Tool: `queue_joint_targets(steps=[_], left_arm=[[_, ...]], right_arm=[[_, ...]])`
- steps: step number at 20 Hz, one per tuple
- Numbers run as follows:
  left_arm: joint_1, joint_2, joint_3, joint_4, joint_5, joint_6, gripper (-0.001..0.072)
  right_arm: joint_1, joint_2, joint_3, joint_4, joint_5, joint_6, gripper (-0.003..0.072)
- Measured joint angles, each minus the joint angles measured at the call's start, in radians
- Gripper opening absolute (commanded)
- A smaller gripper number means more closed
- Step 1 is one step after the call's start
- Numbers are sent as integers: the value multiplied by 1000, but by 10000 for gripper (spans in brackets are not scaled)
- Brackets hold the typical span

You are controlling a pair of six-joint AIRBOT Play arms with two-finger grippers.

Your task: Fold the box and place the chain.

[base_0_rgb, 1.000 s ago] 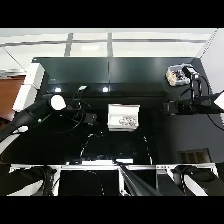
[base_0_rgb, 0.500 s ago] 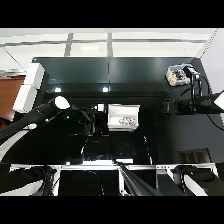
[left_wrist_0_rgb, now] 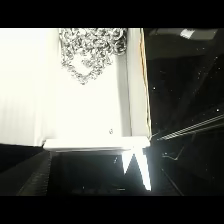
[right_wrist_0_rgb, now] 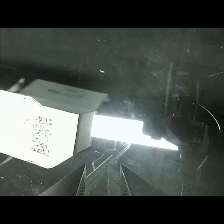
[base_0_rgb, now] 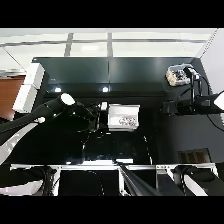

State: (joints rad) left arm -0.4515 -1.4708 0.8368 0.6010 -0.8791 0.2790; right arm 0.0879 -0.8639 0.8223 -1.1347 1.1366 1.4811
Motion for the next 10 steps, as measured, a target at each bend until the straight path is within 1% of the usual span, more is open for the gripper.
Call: queue_joint_targets(steps=[3, 8, 9, 10], left_arm=[[-11, -8, 4, -7, -3, 3, 717], [-25, -17, 6, -49, 24, 6, 715], [-27, -19, 6, -60, 27, 5, 700], [-27, -20, 6, -65, 30, 5, 589]], right_arm=[[0, 0, -3, 0, -10, 0, 246], [0, -2, -6, 21, -56, 0, 246], [0, -4, -6, 28, -72, 0, 249], [0, -7, -6, 32, -88, 0, 412]])
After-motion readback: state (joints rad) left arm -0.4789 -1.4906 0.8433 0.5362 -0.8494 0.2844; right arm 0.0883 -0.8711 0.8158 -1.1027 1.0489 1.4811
